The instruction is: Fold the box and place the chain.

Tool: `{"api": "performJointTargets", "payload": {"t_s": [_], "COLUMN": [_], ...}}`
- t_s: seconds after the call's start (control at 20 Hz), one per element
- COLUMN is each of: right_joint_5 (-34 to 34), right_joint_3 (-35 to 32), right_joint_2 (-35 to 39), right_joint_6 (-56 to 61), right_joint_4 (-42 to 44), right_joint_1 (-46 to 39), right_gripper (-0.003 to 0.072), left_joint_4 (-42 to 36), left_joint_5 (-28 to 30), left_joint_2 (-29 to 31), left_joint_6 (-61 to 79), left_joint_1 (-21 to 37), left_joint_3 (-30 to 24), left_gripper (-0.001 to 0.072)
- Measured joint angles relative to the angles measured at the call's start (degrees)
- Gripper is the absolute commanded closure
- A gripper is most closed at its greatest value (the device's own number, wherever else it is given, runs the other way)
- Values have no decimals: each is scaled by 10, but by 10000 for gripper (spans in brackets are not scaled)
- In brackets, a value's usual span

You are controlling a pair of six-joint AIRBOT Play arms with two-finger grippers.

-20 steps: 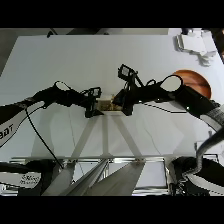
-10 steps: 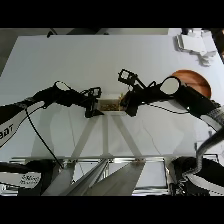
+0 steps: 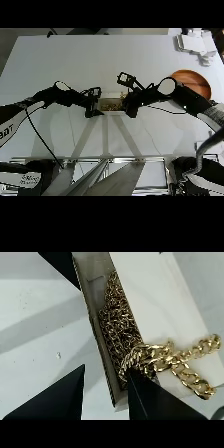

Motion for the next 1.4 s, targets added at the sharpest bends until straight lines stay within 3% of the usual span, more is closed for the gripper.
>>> {"api": "performJointTargets", "payload": {"t_s": [0.45, 0.7, 1.15, 1.2, 1.3, 1.4], "right_joint_5": [-28, -1, 56, 58, 56, 38], "right_joint_3": [0, 0, 0, 0, 0, 0], "right_joint_2": [-25, -39, 46, 55, 66, 71], "right_joint_6": [3, 19, 30, 32, 36, 41], "right_joint_4": [0, 0, 0, 0, 0, 3], "right_joint_1": [1, 14, 19, 19, 16, 8], "right_gripper": [389, 391, 395, 437, 603, 671], "left_joint_4": [0, 0, 0, 0, 0, 0], "left_joint_5": [0, 0, 0, 0, 0, 0], "left_joint_2": [0, 0, 0, 0, 0, 0], "left_joint_6": [-1, 0, 0, 0, 0, 0], "left_joint_1": [0, 0, 0, 0, 0, 0], "left_joint_3": [0, 0, 0, 0, 0, 0], "left_gripper": [431, 431, 431, 431, 431, 431]}}
